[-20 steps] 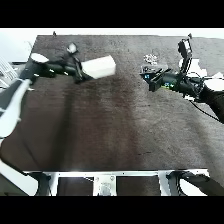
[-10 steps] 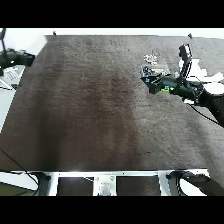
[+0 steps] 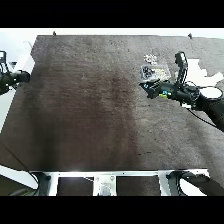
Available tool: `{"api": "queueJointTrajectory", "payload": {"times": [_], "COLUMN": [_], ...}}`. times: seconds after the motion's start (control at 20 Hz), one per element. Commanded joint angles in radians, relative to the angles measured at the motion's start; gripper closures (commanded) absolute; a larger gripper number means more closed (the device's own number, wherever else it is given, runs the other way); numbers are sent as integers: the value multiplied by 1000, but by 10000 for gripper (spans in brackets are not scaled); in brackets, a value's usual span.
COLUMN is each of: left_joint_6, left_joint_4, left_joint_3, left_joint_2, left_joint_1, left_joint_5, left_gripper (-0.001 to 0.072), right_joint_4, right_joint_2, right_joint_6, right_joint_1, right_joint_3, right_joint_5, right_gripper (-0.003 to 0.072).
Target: Fold the box and place the chain.
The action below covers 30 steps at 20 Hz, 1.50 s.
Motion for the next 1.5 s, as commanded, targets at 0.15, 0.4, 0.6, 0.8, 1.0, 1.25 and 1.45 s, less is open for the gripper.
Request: {"api": "queueJointTrajectory", "payload": {"times": [0.15,0.4,0.6,0.8,1.0,1.25,1.45], "left_joint_6": [86,133,137,137,137,134,169], "left_joint_4": [-2,-2,-2,0,10,33,-25], "left_joint_3": [-3,-3,0,0,0,1,1], "left_joint_2": [-56,-56,-56,-33,14,135,339], "left_joint_1": [2,2,2,2,2,2,-4], "left_joint_5": [20,61,56,11,-57,-146,-392], "left_gripper": [691,-1,-11,-11,-11,15,694], "right_joint_4": [0,0,8,19,27,45,23], "right_joint_2": [1,1,1,1,1,10,133], "right_joint_6": [1,2,2,1,2,1,-2], "right_joint_1": [0,0,0,0,0,-2,-2], "right_joint_3": [-3,-3,-3,-3,-3,-3,-3], "right_joint_5": [0,0,0,1,1,2,-32], "right_gripper": [676,676,675,675,425,548,679]}}
